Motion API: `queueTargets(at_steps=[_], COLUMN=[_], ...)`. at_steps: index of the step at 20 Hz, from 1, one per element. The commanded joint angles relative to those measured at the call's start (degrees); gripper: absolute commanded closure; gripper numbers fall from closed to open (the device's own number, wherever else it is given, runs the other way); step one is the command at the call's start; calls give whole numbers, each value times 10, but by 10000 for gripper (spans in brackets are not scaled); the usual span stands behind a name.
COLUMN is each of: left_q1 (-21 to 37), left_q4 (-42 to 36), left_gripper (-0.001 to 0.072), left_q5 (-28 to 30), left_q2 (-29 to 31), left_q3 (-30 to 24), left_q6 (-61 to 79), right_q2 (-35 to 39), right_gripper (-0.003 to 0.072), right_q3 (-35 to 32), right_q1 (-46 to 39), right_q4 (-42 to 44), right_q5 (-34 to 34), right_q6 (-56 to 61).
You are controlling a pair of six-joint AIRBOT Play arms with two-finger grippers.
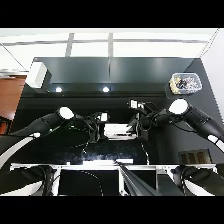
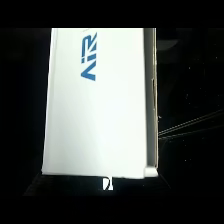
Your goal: Fold the box and place the chain.
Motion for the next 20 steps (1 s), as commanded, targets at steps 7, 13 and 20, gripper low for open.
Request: queueTargets(at_steps=[7, 13, 20], left_q1=[0, 0, 0], left_q4=[0, 0, 0], left_gripper=[228, 228, 228], left_q5=[1, 1, 1], left_q2=[0, 0, 0], left_q3=[0, 0, 0], left_q6=[-1, -1, -1], right_q2=[0, 0, 0], right_gripper=[408, 407, 345], right_q3=[0, 0, 0], right_q1=[0, 0, 0], right_q4=[-19, -20, -31], right_q5=[7, 7, 5], right_q6=[12, 12, 18])
